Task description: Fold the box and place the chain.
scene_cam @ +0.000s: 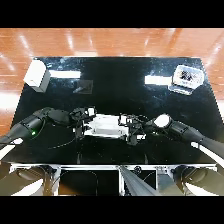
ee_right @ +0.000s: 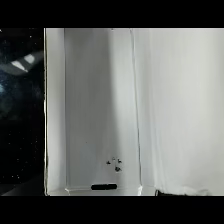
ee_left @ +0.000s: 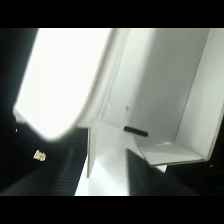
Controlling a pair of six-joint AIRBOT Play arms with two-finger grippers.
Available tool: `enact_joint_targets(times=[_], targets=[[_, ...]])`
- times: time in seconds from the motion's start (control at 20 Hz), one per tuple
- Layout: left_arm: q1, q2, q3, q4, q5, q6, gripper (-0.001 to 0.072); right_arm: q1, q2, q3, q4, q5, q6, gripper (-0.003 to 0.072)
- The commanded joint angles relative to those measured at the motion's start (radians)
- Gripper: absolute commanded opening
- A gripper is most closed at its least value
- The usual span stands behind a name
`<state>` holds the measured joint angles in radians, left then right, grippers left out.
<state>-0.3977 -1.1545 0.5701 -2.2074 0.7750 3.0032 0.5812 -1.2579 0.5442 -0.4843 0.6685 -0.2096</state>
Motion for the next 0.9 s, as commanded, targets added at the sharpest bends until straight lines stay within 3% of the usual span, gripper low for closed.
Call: enact_joint_targets(times=[0.0,0.65,0.7,0.85], targets=[[-0.005,-0.011,0.015,-0.008,0.058,0.0,0.0396,0.0,0.0,-0.001,0.001,0.0,0.0,0.0623],[-0.005,-0.016,0.015,-0.065,0.087,0.0,0.0387,0.0,0.0,-0.001,0.0,0.0,0.0,0.0622],[-0.005,-0.016,0.015,-0.074,0.087,0.0,0.0338,0.0,0.0,-0.001,0.001,0.0,0.0,0.0623],[-0.013,-0.016,0.015,-0.106,0.084,0.0,0.0321,0.0,0.0,-0.001,0.001,0.0,0.0,0.0622]])
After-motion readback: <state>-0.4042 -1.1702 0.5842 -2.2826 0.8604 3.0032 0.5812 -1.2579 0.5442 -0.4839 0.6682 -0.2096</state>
